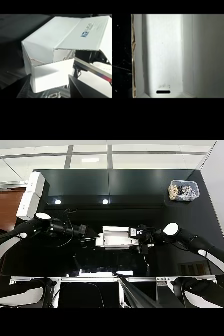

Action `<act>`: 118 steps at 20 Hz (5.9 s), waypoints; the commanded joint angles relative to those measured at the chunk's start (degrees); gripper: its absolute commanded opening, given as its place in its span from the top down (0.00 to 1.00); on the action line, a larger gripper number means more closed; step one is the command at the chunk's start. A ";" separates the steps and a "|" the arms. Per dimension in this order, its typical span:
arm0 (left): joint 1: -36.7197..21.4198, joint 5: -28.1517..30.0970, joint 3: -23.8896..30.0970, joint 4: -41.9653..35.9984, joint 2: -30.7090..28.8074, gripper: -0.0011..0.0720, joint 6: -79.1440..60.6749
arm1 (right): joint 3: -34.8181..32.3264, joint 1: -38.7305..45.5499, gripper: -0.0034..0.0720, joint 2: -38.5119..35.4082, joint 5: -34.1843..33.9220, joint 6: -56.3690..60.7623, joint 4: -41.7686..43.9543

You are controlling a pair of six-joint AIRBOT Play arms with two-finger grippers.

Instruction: Fold the box and place the chain.

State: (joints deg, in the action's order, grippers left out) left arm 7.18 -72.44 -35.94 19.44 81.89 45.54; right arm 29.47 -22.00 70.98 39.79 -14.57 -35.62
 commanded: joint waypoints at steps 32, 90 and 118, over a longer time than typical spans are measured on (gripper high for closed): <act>22.05 11.91 -17.84 30.05 -0.07 0.32 37.38 | -0.02 -0.04 0.87 0.00 0.00 0.00 0.00; 46.49 8.55 -27.78 76.35 1.44 0.53 91.65 | -0.02 -0.04 0.87 0.00 0.00 0.00 0.00; 45.62 13.25 -23.34 72.59 3.10 0.53 96.24 | -0.02 -0.04 0.87 0.00 0.02 0.00 0.00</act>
State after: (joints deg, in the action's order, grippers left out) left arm 53.10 -58.57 -58.85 93.12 84.31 142.15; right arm 29.47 -22.00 71.00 39.79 -14.59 -35.62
